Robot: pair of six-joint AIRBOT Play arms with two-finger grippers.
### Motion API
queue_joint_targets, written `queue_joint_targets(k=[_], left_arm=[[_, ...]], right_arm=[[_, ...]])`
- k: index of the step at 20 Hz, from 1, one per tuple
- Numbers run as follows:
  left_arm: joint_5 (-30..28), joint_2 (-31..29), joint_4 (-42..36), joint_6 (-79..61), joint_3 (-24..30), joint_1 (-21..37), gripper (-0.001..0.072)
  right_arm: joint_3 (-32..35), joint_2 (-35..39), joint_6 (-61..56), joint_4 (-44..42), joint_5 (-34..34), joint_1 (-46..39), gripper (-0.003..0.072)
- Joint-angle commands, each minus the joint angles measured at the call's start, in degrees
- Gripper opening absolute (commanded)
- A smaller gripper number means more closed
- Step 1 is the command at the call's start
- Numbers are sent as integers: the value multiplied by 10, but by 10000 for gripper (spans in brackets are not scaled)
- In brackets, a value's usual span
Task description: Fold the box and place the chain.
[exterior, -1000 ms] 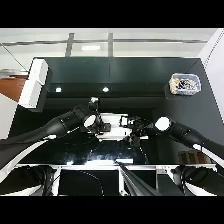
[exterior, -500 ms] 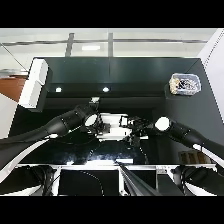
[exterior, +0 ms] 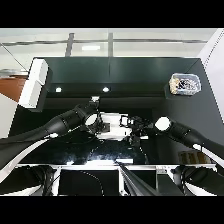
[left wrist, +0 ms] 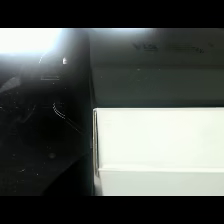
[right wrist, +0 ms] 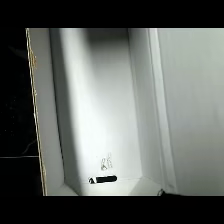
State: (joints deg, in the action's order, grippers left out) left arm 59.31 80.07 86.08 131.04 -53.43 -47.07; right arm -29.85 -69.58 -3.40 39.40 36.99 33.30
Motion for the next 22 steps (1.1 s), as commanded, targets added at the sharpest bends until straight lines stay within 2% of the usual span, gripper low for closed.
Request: queue_joint_targets(k=[1, 3, 4, 6, 9, 10, 11, 12, 17, 18, 19, 22], left_arm=[[-2, 0, 0, -1, -1, 0, 80], [-2, 0, 0, -1, -1, 0, 345], [-2, 0, 0, -1, -1, 0, 439], [-2, 0, 0, -1, -1, 0, 447], [-3, 0, 0, -1, -1, 0, 425], [-3, 0, 0, -1, -1, 0, 301], [-7, 0, 0, -1, -1, 0, 124], [-12, 0, -2, -2, -1, 0, 26], [-18, 0, -13, -8, -1, 0, 27], [-16, 0, -13, -8, -1, 0, 27], [-16, 0, -12, -8, -1, 0, 26], [-9, 0, -9, -9, -1, 0, 26]], right_arm=[[0, 0, 1, 0, 1, 0, 477], [0, 0, 1, 0, 0, 0, 477], [0, 0, 1, 0, 0, 0, 477], [0, 0, 1, 0, 0, 0, 477], [0, 0, 1, 0, 0, 0, 478], [0, 0, 1, 0, 0, 0, 477], [0, 0, 1, 0, 0, 0, 477], [0, 0, 1, 0, 0, 0, 477], [0, 0, -1, 0, 9, 0, 480], [0, 0, -1, 0, 16, 0, 561], [0, 1, -1, 1, 21, 0, 720], [0, 19, -6, 35, 40, -1, 720]])
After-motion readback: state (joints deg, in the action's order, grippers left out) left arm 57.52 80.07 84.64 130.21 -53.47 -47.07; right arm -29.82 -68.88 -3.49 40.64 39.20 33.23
